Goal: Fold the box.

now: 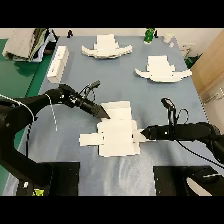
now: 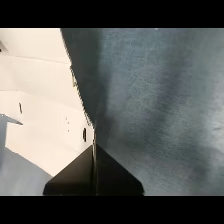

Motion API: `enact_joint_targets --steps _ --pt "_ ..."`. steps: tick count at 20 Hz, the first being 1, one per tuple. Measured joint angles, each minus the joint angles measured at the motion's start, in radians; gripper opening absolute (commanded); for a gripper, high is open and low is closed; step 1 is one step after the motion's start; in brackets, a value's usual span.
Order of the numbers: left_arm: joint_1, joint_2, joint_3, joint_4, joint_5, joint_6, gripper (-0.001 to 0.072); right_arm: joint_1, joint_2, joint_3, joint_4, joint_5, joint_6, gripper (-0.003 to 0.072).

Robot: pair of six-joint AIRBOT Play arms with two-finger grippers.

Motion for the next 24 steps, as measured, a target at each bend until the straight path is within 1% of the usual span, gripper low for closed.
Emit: enact_joint_targets --steps 4,8,9,10,11,12,18,19,20,21,24 --pt "-0.004 -0.003 0.016 0.021 -0.002 0.018 0.0227 0.0 -0.016 0.0 0.0 -0.015 -0.005 0.0001" --pt "-0.016 -0.004 0.022 0.077 -0.011 0.017 0.0223 0.0 -0.021 0.0 0.0 -0.012 -0.007 0.0001" --pt "-0.022 -0.004 0.023 0.085 -0.013 0.018 0.0092 0.0 -0.021 0.0 0.0 -0.01 -0.007 0.0001" --pt "-0.029 -0.004 0.023 0.092 -0.012 0.018 0.0035 0.0 -0.021 0.0 0.0 -0.009 -0.007 0.0001" --pt "-0.037 -0.004 0.023 0.097 -0.011 0.023 0.0035 0.0 -0.021 0.0 -0.001 -0.008 -0.007 0.0001" --pt "-0.045 -0.004 0.023 0.1 -0.009 0.025 0.0018 0.0 -0.021 0.0 -0.003 -0.007 -0.008 0.0001" --pt "-0.063 -0.004 0.031 0.117 -0.005 0.042 0.0016 0.0 -0.021 0.0 -0.003 -0.003 -0.008 0.0011" --pt "-0.064 -0.004 0.032 0.112 -0.006 0.043 0.0016 0.0 -0.021 0.0 -0.005 -0.003 -0.007 0.0108" --pt "-0.065 -0.004 0.035 0.104 -0.01 0.044 0.0016 0.0 -0.021 0.0 -0.012 0.003 -0.007 0.0327" --pt "-0.066 -0.004 0.04 0.097 -0.009 0.048 0.0016 0.0 -0.021 0.0 -0.032 0.003 -0.007 0.0412" --pt "-0.068 -0.002 0.065 0.082 -0.008 0.063 0.0013 -0.019 -0.021 0.0 -0.157 0.001 0.038 0.0411"
